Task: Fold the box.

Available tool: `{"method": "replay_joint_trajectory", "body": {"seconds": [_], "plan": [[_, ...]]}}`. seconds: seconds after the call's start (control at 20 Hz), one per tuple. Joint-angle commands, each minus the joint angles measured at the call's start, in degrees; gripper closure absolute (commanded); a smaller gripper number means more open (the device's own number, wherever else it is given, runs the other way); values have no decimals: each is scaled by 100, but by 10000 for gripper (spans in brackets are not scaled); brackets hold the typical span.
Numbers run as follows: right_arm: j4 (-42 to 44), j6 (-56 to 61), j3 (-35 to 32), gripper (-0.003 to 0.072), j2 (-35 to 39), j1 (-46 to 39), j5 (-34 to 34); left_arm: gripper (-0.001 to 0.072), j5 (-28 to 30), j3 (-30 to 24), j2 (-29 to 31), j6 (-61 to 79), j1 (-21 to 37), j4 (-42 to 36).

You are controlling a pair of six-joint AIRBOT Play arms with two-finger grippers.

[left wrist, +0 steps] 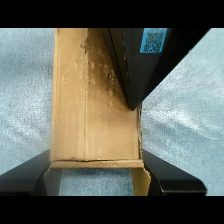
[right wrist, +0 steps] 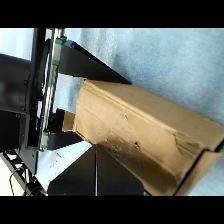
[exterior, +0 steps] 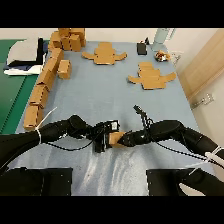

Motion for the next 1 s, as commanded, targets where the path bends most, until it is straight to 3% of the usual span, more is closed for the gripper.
{"method": "replay_joint_trajectory", "body": {"seconds": [0.0,0.2,0.5,0.7,0.85,0.95], "plan": [[2,13,13,682,160,-2,7,281,2,7,-2,0,2,2],[-527,199,17,682,774,-15,52,281,2,7,-2,0,2,2],[-4295,2566,590,683,1316,-293,-76,281,2,4,-2,0,2,2],[-5886,3668,1316,682,741,-590,-540,281,2,4,-2,0,2,2],[-6284,4065,1742,683,-79,-597,-1318,281,0,7,-2,0,2,2],[-6240,4253,1829,682,-483,-592,-1471,281,2,7,-2,0,2,2]]}}
